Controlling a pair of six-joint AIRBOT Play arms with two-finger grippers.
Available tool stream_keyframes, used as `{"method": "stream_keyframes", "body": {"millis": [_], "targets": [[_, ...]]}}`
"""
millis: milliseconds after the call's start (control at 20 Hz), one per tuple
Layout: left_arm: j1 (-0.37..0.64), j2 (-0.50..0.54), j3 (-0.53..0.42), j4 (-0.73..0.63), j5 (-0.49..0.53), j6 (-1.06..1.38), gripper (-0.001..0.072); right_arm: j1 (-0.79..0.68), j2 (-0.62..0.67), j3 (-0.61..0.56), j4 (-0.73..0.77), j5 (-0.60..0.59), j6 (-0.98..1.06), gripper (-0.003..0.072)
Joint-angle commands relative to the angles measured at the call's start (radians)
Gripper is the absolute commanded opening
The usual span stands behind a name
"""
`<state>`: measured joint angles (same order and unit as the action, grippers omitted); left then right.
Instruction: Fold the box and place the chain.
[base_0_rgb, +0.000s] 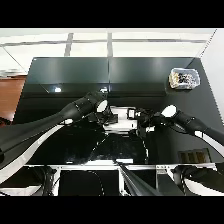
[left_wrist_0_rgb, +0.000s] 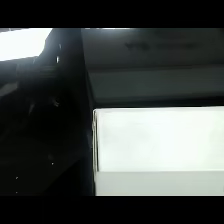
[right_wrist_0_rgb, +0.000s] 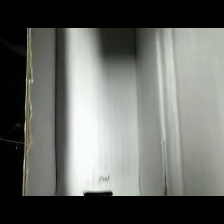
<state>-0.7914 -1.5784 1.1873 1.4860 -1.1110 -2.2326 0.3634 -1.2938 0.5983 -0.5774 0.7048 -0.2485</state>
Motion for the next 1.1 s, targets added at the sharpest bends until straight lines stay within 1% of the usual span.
{"method": "stream_keyframes", "body": {"millis": [0,150,250,400,450,500,550,600,700,900,1050], "targets": [[0.000,0.000,0.000,0.006,-0.018,-0.001,0.0025,-0.001,0.060,0.002,-0.078,0.033,0.084,0.0720],[0.000,0.000,0.000,0.006,-0.018,-0.001,0.0025,-0.001,0.123,0.002,-0.175,0.035,0.096,0.0720],[0.000,0.000,0.000,0.006,-0.018,-0.001,0.0025,-0.001,0.133,0.002,-0.222,0.036,0.097,0.0720],[0.000,0.000,0.000,0.006,-0.018,-0.001,0.0026,0.000,0.133,0.002,-0.237,0.037,0.099,0.0720],[0.000,0.000,0.000,0.006,-0.018,-0.001,0.0027,0.000,0.133,0.002,-0.230,0.040,0.099,0.0641],[0.000,0.000,0.000,0.006,-0.018,-0.001,0.0027,0.000,0.133,0.002,-0.227,0.045,0.099,0.0408],[0.000,0.000,0.000,0.006,-0.017,-0.001,0.0027,0.000,0.133,0.002,-0.224,0.053,0.098,0.0270],[0.000,0.000,0.000,0.005,-0.016,-0.001,0.0027,0.000,0.133,0.001,-0.206,0.058,0.099,0.0230],[0.000,0.000,0.000,0.005,-0.016,-0.001,0.0027,0.000,0.131,0.001,-0.144,0.059,0.099,0.0230],[0.000,0.000,0.000,0.005,-0.016,-0.001,0.0028,0.005,0.096,0.000,0.030,0.061,0.098,0.0230],[0.000,0.000,0.000,0.005,-0.016,-0.001,0.0028,0.024,0.055,0.000,0.050,0.047,0.099,0.0231]]}}
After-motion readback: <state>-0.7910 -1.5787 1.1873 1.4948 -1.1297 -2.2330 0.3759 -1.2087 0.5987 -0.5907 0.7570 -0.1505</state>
